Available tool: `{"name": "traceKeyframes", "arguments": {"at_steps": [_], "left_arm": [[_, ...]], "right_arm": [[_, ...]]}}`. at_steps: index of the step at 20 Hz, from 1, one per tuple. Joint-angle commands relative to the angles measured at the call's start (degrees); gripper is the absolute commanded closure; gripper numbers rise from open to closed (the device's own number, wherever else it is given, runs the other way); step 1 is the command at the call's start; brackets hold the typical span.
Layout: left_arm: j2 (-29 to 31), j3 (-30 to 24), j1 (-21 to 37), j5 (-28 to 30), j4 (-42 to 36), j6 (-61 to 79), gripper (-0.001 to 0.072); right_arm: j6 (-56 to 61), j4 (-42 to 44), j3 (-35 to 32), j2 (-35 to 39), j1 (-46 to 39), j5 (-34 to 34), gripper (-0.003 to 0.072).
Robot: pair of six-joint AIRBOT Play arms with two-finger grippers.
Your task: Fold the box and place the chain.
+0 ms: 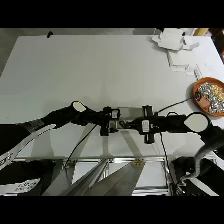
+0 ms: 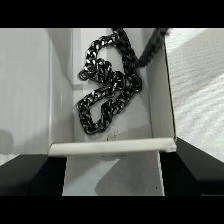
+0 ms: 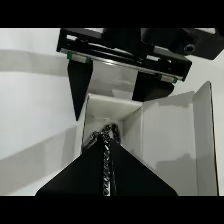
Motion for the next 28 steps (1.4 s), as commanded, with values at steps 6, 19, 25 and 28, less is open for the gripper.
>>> {"name": "traceKeyframes", "arguments": {"at_steps": [6,19,25,28], "left_arm": [[0.0,0.0,0.0,0.0,0.0,0.0,0.039],[0.0,0.0,0.0,0.0,0.0,0.0,0.039],[0.0,0.0,0.0,0.0,0.0,0.0,0.039],[0.0,0.0,0.0,0.0,0.0,0.0,0.039]], "right_arm": [[0.2,-10.6,1.6,4.8,-8.0,3.7,0.0499],[-8.0,-16.3,0.0,-12.5,-21.1,8.0,0.0402],[-7.8,-16.3,0.1,-15.9,-20.5,6.1,0.0594],[-3.8,-16.7,0.1,-13.4,-20.5,6.5,0.0667]]}}
